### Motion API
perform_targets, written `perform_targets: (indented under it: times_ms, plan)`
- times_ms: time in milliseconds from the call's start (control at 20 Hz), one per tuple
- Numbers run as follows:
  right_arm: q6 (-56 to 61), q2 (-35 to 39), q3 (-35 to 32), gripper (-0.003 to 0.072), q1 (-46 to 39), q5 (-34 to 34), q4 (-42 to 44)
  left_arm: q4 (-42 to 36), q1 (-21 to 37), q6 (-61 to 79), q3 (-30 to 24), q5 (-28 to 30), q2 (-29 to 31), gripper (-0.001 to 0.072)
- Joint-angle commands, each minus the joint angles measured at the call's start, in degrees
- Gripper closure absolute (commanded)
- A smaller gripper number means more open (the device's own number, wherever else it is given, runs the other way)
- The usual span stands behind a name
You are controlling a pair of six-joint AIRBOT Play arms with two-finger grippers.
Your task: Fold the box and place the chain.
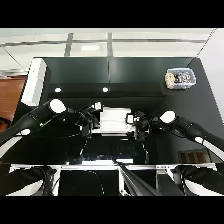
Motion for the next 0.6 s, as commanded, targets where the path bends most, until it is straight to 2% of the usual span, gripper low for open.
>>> perform_targets:
  times_ms: [0, 550]
  plan:
    - [0.04, 0.02, 0.0, 0.0552, 0.02, -0.04, 0.02, -4.37, -1.6, -0.33, 0.04, 1.55, -1.22, 0.0548]
    - [0.11, 0.02, 0.02, 0.0552, 0.02, -0.15, 0.02, -4.15, -3.3, -0.44, 0.04, 2.58, -3.61, 0.055]
